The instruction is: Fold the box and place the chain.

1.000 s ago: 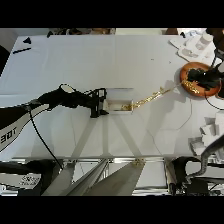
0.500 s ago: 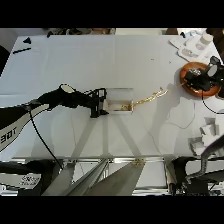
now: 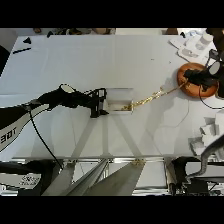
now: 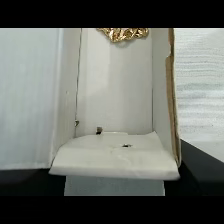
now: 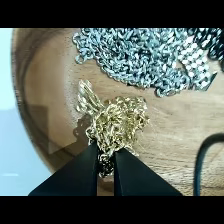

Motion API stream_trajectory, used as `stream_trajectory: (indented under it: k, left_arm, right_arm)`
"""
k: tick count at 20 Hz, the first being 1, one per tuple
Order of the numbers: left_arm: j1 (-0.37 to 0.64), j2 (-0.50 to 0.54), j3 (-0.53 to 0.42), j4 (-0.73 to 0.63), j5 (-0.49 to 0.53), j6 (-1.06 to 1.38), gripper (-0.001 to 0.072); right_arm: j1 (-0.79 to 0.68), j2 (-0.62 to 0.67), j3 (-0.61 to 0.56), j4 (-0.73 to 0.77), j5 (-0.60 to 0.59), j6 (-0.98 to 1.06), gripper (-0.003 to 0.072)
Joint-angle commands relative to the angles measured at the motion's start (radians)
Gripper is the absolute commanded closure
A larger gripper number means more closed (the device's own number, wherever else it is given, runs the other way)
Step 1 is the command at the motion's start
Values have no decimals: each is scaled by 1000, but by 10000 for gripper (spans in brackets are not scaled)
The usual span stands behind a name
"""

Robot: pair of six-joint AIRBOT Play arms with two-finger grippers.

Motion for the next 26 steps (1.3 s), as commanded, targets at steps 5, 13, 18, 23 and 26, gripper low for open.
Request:
stream_trajectory:
  k: [5, 13, 18, 23, 26]
  left_arm:
    - [0, 0, 0, 0, 0, 0, 392]
    - [0, 0, 0, 0, 0, 0, 392]
    - [0, 0, 0, 0, 0, 0, 392]
    - [0, 0, 0, 0, 0, 0, 392]
    - [0, 0, 0, 0, 0, 0, 392]
  right_arm:
    - [40, 205, 0, -49, 177, -121, 673]
    - [270, 349, -153, -56, 319, -122, 673]
    - [533, 354, -175, -57, 337, -131, 672]
    - [755, 320, -175, -49, 278, -96, 672]
    - [843, 265, -175, -18, 248, -90, 672]
